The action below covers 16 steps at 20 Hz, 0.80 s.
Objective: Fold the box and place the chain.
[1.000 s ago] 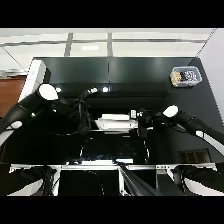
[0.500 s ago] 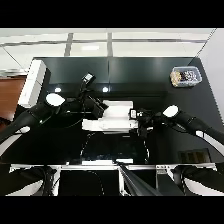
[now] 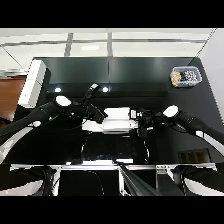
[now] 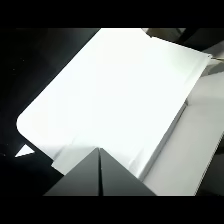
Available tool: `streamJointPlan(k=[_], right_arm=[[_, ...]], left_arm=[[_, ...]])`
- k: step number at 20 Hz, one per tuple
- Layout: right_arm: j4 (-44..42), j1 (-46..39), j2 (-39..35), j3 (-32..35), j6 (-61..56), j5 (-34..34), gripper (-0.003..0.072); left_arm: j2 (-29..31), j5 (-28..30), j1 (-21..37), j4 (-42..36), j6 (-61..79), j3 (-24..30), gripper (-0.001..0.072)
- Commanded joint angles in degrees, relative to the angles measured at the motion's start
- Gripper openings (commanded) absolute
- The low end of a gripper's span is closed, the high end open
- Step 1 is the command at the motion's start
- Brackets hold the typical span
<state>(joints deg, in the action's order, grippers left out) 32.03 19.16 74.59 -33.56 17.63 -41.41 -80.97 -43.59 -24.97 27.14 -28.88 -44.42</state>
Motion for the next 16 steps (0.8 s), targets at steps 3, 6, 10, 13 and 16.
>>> streamJointPlan(k=[3,6,10,13,16], right_arm=[[-0.1,0.0,0.0,-0.1,0.0,0.1,0.0204],[-0.1,0.0,0.0,-0.1,0.0,0.1,0.0204],[-0.1,0.0,0.0,-0.1,0.0,0.1,0.0204],[-0.1,0.0,0.0,-0.1,0.0,0.1,0.0204],[-0.1,0.0,0.0,-0.1,0.0,0.1,0.0204]], left_arm=[[2.9,-3.8,1.4,4.9,-0.5,-3.5,0.0022],[11.8,-4.9,3.6,16.3,-9.4,-4.1,0.0023],[24.8,-5.6,6.0,19.9,-8.3,3.3,0.0024],[27.8,-5.9,5.9,18.4,5.3,11.0,0.0028],[25.5,-5.1,5.7,20.4,17.0,12.6,0.0489]])
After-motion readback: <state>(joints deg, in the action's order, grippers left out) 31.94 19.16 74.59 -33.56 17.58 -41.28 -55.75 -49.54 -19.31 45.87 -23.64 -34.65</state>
